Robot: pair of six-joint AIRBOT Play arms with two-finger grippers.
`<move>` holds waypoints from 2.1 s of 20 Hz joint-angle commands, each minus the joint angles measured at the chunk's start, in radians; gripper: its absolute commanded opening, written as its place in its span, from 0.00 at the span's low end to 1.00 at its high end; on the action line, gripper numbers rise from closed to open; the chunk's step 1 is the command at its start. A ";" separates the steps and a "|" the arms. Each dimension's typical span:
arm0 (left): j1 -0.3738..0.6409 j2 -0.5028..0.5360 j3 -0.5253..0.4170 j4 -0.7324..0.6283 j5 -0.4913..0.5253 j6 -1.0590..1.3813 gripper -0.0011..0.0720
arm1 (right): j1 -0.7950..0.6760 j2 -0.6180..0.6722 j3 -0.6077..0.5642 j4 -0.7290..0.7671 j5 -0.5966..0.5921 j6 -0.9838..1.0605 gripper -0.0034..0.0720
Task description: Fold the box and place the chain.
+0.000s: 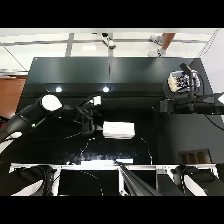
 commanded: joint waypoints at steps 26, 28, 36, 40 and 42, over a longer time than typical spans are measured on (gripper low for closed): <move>-0.191 -0.241 0.190 0.038 0.030 -0.101 0.98 | -0.034 0.013 0.001 -0.031 -0.018 0.002 0.06; -0.191 -0.241 0.190 0.044 0.029 -0.123 0.98 | -0.034 0.013 0.001 -0.031 -0.018 0.002 0.06; -0.191 -0.241 0.190 0.053 -0.024 -0.124 0.99 | -0.034 0.013 0.001 -0.031 -0.018 0.002 0.06; -0.195 -0.241 0.188 0.066 -0.021 -0.124 0.99 | -0.034 0.013 0.001 -0.031 -0.018 0.003 0.06; -0.202 -0.242 0.187 0.068 -0.014 -0.125 0.99 | -0.034 0.013 0.001 -0.031 -0.018 0.003 0.06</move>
